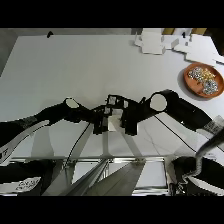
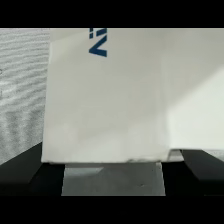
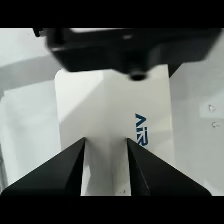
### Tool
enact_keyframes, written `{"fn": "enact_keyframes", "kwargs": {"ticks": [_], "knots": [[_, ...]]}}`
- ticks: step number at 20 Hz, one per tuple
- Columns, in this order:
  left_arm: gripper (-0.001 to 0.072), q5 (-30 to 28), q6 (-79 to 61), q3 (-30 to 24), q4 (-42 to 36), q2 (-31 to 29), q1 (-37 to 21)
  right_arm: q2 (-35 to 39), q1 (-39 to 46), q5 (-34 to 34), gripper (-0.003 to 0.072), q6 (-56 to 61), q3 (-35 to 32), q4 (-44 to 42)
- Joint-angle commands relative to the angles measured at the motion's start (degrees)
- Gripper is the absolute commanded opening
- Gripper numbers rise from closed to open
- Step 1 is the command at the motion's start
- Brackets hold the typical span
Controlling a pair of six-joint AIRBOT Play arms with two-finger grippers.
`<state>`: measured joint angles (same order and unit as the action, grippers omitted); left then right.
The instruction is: Fold the box and place the chain.
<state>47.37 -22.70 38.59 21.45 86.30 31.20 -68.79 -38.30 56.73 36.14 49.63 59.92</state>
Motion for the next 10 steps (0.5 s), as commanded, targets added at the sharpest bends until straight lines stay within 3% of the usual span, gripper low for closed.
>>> {"fn": "enact_keyframes", "kwargs": {"ticks": [1, 7, 10], "knots": [[0.0133, -0.02, -0.02, 0.00, 0.00, -0.02, -0.04, 0.83, -1.75, -2.16, 0.0309, -0.79, -0.85, 3.93], [0.0133, 0.00, -0.02, 0.00, 0.00, -0.02, -0.04, 0.83, -1.73, -4.66, 0.0305, -0.17, -0.85, 9.22], [0.0133, -0.02, 0.00, 0.00, 0.00, -0.02, -0.04, 0.83, -1.73, -5.09, 0.0175, -0.13, -0.85, 9.18]]}}
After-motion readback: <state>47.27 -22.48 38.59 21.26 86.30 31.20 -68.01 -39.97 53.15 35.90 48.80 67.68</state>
